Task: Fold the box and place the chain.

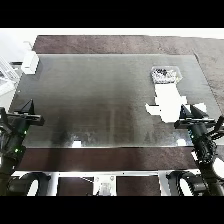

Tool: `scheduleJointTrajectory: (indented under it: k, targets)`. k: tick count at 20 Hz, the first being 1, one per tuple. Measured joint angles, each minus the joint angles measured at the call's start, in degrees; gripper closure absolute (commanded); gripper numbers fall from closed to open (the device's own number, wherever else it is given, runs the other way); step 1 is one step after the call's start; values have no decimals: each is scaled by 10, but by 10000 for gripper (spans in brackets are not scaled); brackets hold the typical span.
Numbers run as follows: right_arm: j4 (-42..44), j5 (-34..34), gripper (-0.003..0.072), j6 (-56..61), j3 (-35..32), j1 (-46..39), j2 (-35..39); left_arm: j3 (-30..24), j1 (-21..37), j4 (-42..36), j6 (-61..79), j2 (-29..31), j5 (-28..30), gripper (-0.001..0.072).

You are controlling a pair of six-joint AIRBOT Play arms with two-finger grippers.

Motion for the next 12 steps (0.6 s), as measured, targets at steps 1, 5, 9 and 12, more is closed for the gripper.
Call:
scheduleJointTrajectory:
  k: [1,5,9,12]
  targets:
    - [0,0,352,0,0,0,0,0,0,0,0,0,0,687]
    - [0,2,353,0,0,0,0,0,0,0,0,0,0,687]
    - [-6,-9,331,-14,15,-1,-7,0,0,0,0,0,0,686]
    - [-8,-38,329,-38,52,-30,-51,0,0,0,0,0,0,687]
